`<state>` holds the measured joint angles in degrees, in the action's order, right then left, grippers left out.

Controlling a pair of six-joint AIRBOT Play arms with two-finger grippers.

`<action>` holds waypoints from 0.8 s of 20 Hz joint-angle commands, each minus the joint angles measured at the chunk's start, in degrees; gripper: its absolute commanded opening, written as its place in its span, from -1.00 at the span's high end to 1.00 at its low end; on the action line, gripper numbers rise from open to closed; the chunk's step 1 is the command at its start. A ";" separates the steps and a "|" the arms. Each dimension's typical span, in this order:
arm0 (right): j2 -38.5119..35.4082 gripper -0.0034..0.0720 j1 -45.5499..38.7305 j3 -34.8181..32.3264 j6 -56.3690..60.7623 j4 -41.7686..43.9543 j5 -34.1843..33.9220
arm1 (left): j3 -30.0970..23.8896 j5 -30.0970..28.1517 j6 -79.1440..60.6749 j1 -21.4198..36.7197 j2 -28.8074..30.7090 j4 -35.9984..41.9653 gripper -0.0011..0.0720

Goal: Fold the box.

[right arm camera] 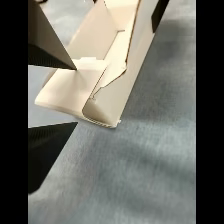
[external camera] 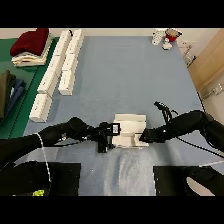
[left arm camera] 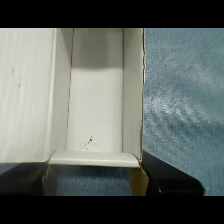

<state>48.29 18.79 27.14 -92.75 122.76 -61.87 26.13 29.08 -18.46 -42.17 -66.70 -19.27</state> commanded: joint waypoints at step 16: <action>16.11 -0.34 30.84 15.78 53.59 -36.85 -3.41 | 0.07 0.00 -0.02 0.02 -0.02 -0.02 0.00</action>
<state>61.21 46.04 40.29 -47.20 91.48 -62.15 26.13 29.08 -18.46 -42.17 -66.70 -19.29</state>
